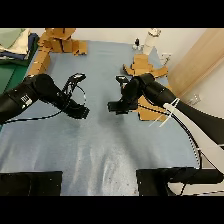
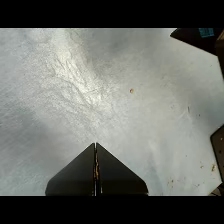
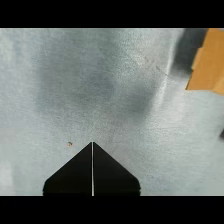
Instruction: Fold the box.
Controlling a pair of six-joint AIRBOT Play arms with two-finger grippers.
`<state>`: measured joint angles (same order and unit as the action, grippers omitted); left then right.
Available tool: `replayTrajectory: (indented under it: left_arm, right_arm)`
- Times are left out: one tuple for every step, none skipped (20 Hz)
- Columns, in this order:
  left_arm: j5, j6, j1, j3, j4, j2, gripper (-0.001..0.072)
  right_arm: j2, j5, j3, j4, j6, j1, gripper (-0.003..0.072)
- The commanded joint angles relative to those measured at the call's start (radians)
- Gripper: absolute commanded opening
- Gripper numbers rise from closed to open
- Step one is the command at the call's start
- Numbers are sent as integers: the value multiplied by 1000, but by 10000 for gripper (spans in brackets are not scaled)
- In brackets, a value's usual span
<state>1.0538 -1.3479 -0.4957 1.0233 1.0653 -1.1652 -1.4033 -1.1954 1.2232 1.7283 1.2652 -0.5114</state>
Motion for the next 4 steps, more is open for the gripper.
replayTrajectory:
  left_arm:
    - [-7, -6, -10, -2, 0, 1, 12]
    - [-7, -6, -10, -2, 0, 1, 12]
    - [-7, -6, -10, -2, 0, 1, 13]
    - [-7, -6, -10, -2, 0, 1, 13]
  right_arm:
    - [-4, -13, 4, 4, 3, 0, 5]
    - [-4, -13, 4, 4, 3, 0, 5]
    - [-4, -13, 4, 4, 3, 0, 4]
    - [-4, -13, 4, 4, 3, 0, 4]
